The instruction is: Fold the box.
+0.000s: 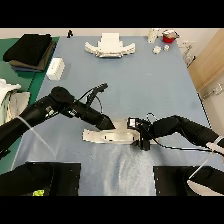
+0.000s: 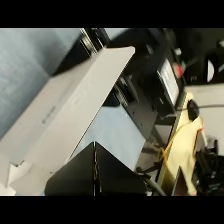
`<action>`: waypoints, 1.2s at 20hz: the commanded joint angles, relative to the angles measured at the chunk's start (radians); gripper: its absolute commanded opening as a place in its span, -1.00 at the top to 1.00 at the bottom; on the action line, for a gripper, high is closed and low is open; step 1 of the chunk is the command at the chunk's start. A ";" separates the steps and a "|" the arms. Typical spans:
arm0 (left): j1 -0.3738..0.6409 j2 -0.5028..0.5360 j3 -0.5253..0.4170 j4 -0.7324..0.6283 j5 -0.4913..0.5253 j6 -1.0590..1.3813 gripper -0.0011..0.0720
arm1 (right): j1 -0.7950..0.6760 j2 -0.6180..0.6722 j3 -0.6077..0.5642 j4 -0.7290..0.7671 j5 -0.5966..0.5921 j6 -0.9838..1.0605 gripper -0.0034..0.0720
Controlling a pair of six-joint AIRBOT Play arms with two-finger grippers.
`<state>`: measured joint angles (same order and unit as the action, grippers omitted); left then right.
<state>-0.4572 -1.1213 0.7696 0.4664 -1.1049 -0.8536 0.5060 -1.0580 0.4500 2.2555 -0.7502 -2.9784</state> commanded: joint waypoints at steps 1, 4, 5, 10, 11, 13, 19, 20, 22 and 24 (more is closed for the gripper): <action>0.043 -0.129 0.057 -0.075 0.008 -0.016 0.94 | 0.000 0.000 0.000 0.000 0.000 0.000 -0.43; 0.085 -0.219 0.056 -0.076 0.011 -0.068 0.94 | 0.000 0.000 0.000 0.000 0.000 0.000 -0.43; 0.086 -0.250 0.056 -0.076 0.013 -0.079 0.94 | 0.000 0.000 0.000 0.000 0.000 0.000 -0.43; 0.080 -0.377 0.057 -0.078 0.014 -0.083 0.94 | 0.000 0.000 0.000 0.000 0.000 0.000 -0.43; 0.080 -0.386 0.057 -0.077 0.018 -0.083 0.94 | 0.000 0.000 0.000 0.000 0.000 0.000 -0.43; 0.080 -0.393 0.057 -0.078 0.033 -0.083 0.94 | 0.000 0.000 0.000 0.000 0.000 0.000 -0.43; 0.106 -0.304 0.081 -0.099 0.016 0.030 0.94 | 0.000 0.000 0.000 0.000 0.000 0.000 -0.43; 0.112 -0.251 0.081 -0.090 0.013 0.051 0.94 | 0.000 0.000 0.000 0.000 0.000 0.000 -0.43; 0.105 -0.119 0.081 0.008 0.014 0.062 0.94 | 0.000 0.000 0.000 0.000 0.000 0.000 -0.43; 0.068 0.036 0.071 0.166 0.021 0.062 0.94 | 0.000 0.000 0.000 0.000 0.000 0.000 -0.43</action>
<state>-0.3641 -1.2518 0.8452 0.4713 -1.0828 -0.8177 0.5060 -1.0580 0.4500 2.2555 -0.7486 -2.9799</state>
